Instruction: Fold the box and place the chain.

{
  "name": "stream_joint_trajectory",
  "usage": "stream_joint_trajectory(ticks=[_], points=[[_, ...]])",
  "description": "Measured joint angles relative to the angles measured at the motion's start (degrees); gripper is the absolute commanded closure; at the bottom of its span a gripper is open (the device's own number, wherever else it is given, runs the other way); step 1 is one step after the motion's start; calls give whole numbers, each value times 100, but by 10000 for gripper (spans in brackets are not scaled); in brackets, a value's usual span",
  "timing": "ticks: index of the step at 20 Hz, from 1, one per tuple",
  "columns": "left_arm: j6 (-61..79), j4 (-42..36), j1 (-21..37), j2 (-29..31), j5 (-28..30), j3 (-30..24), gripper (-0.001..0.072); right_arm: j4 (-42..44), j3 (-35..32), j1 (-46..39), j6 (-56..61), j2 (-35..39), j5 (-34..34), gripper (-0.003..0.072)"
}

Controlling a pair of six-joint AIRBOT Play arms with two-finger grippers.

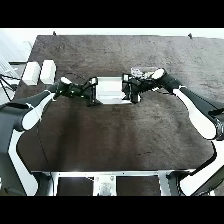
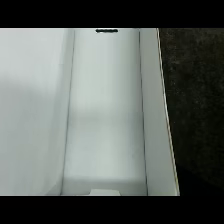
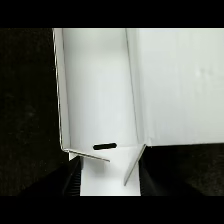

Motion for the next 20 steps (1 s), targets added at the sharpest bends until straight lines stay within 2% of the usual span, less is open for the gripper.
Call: stream_joint_trajectory(ticks=[3, 4, 7, 8, 10, 14, 16, 20], points=[[-7, 7, 4, 0, -15, 0, 178, 44, 0, 74, 2, -31, -28, 346], [-7, 7, 7, 0, -15, 0, 178, 52, 2, 98, 2, -35, -42, 406], [-4, 9, 7, 0, -17, 0, 178, 103, 0, 166, 4, -46, -90, 399], [-4, 11, 7, 0, -17, 0, 178, 120, 0, 184, 2, -48, -90, 364], [-4, 7, 7, 0, -15, 0, 178, 120, 0, 199, 2, -50, -66, 187], [9, -9, 0, 0, 9, 0, 178, -79, -2, 109, 15, -57, -46, 195], [4, -17, -4, -2, 24, 0, 178, -173, -2, 59, 31, -59, -48, 265], [2, -17, -4, -2, 24, 0, 178, -256, -2, 11, 48, -57, -90, 294]])
